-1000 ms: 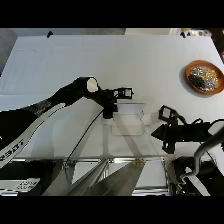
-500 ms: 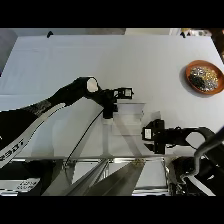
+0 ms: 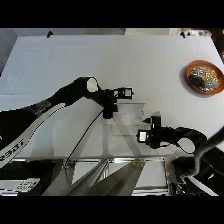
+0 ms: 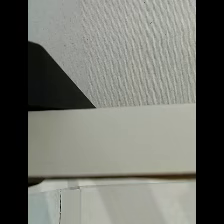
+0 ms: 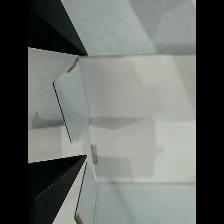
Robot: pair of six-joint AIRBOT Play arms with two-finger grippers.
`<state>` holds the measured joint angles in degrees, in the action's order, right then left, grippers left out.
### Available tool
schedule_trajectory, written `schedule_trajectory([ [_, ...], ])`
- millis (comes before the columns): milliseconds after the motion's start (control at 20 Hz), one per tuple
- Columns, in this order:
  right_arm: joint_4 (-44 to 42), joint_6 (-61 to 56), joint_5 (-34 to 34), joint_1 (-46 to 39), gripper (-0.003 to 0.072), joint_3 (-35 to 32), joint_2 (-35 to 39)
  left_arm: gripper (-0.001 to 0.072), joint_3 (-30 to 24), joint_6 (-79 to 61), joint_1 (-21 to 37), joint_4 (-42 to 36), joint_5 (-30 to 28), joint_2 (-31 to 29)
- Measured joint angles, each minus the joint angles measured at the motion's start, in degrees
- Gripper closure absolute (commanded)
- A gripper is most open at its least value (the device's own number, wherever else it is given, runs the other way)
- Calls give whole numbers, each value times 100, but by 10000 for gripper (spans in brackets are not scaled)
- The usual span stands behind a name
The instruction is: Fold the box and place the chain.
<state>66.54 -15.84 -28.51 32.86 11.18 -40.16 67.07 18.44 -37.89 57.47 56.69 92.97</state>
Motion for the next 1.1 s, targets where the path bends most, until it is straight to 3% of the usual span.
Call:
schedule_trajectory([
  [450,-13,-68,186,-254,-10,245,129,695,0,0,0,0,-2,0],
  [1100,-1364,787,-61,-1224,-11,737,-573,695,0,4,0,-2,20,0],
])
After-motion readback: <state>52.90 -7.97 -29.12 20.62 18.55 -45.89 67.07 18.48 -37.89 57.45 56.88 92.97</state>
